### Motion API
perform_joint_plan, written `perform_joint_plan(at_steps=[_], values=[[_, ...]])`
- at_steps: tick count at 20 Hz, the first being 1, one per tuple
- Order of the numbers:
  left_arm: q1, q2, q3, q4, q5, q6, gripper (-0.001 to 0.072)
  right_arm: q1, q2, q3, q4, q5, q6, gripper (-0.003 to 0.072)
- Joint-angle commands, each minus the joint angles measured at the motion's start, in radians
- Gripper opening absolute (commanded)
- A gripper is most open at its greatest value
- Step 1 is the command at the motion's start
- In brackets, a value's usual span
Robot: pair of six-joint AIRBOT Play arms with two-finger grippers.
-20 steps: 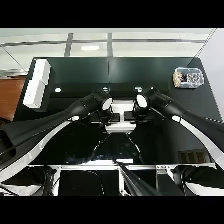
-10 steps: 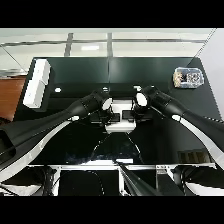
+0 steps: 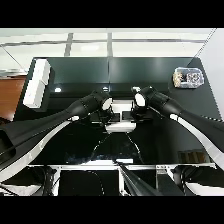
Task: Fold the box and place the chain.
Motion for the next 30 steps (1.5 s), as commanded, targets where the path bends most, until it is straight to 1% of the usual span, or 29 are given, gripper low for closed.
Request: perform_joint_plan(at_steps=[1,3,4,5,6,8,10,12,13,14,15,16,17,18,19,20,21,23,25,26,30], values=[[0.0,-0.001,0.0,0.0,0.0,0.001,0.0028,0.001,-0.003,0.001,0.001,-0.005,0.0,0.0013],[0.0,-0.001,0.0,0.0,0.0,0.001,0.0028,0.001,-0.003,0.001,0.002,-0.006,-0.001,0.0014],[0.0,-0.001,0.0,0.0,0.0,0.001,0.0028,0.0,-0.003,0.001,0.001,-0.005,-0.002,0.0026],[0.0,-0.001,0.0,0.0,0.0,0.001,0.0028,0.0,0.001,0.001,-0.005,-0.004,-0.002,0.02],[0.0,-0.001,0.0,0.001,-0.001,0.002,0.0028,0.0,0.009,0.003,-0.005,0.0,-0.021,0.0345],[0.0,-0.001,0.0,0.0,-0.001,0.002,0.0028,-0.003,0.057,0.003,-0.02,0.008,-0.091,0.0344],[0.0,-0.001,0.0,0.0,-0.005,0.002,0.0028,-0.024,0.14,0.004,-0.038,0.052,-0.166,0.0343],[0.0,-0.001,0.0,0.0,-0.003,0.002,0.0028,-0.067,0.267,0.004,-0.047,0.086,-0.232,0.0343],[0.0,-0.001,0.0,0.001,-0.003,0.002,0.0028,-0.098,0.344,0.004,-0.092,0.084,-0.252,0.0343],[0.0,-0.001,0.0,0.0,0.0,0.001,0.0028,-0.133,0.407,0.004,-0.179,0.068,-0.251,0.0343],[0.0,-0.001,0.0,0.001,0.006,0.001,0.0028,-0.176,0.46,0.003,-0.319,0.039,-0.251,0.0342],[0.0,-0.001,0.0,0.001,0.017,0.002,0.0028,-0.22,0.489,0.002,-0.47,-0.006,-0.251,0.0342],[0.0,-0.001,0.0,0.0,0.025,0.001,0.0028,-0.276,0.497,0.0,-0.591,-0.064,-0.247,0.0342],[0.0,-0.001,0.0,0.0,0.026,0.001,0.0028,-0.343,0.492,-0.003,-0.636,-0.14,-0.247,0.0347],[0.001,-0.001,0.0,0.001,0.026,0.002,0.0028,-0.427,0.478,-0.009,-0.627,-0.227,-0.247,0.058],[0.002,-0.001,0.0,0.0,0.026,0.001,0.0028,-0.499,0.451,-0.01,-0.611,-0.276,-0.247,0.0689],[0.002,-0.001,0.0,0.001,0.026,0.002,0.0028,-0.576,0.412,-0.009,-0.576,-0.304,-0.247,0.0689],[0.002,-0.001,0.0,0.0,0.025,0.002,0.0028,-0.708,0.32,0.0,-0.455,-0.34,-0.245,0.0689],[0.002,-0.001,0.0,0.0,0.026,0.002,0.0028,-0.788,0.203,0.078,-0.356,-0.31,-0.237,0.0689],[0.002,-0.001,0.0,0.0,0.026,0.002,0.0028,-0.808,0.137,0.143,-0.326,-0.275,-0.228,0.0689],[0.002,-0.001,0.0,-0.003,0.008,0.002,0.0028,-0.855,-0.144,0.491,-0.175,-0.137,-0.228,0.0681]])
